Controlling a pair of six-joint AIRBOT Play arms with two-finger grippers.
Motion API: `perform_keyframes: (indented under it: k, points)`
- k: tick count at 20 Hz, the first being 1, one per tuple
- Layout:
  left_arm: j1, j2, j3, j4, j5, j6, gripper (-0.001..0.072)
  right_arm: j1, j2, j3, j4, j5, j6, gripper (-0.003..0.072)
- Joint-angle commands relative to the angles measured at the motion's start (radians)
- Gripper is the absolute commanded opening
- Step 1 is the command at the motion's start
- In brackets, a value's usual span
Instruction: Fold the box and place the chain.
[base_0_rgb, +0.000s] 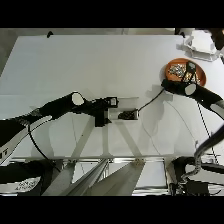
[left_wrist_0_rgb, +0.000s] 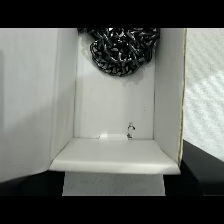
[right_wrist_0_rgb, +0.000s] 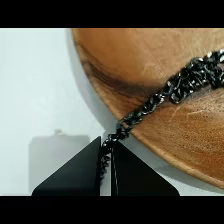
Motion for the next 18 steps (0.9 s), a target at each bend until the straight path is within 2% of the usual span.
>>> perform_keyframes:
  k: [1,11,18]
  points:
    - [0.0,0.001,0.0,0.0,0.0,0.0,0.0272,0.016,0.118,0.001,0.003,0.023,-0.007,0.0017]
    - [0.0,0.001,0.0,0.0,0.0,0.0,0.0272,0.167,0.67,0.001,0.003,0.116,-0.035,0.0019]
    - [0.0,0.001,0.0,0.0,0.0,0.0,0.0272,0.28,0.855,0.002,0.034,0.126,-0.032,0.0019]
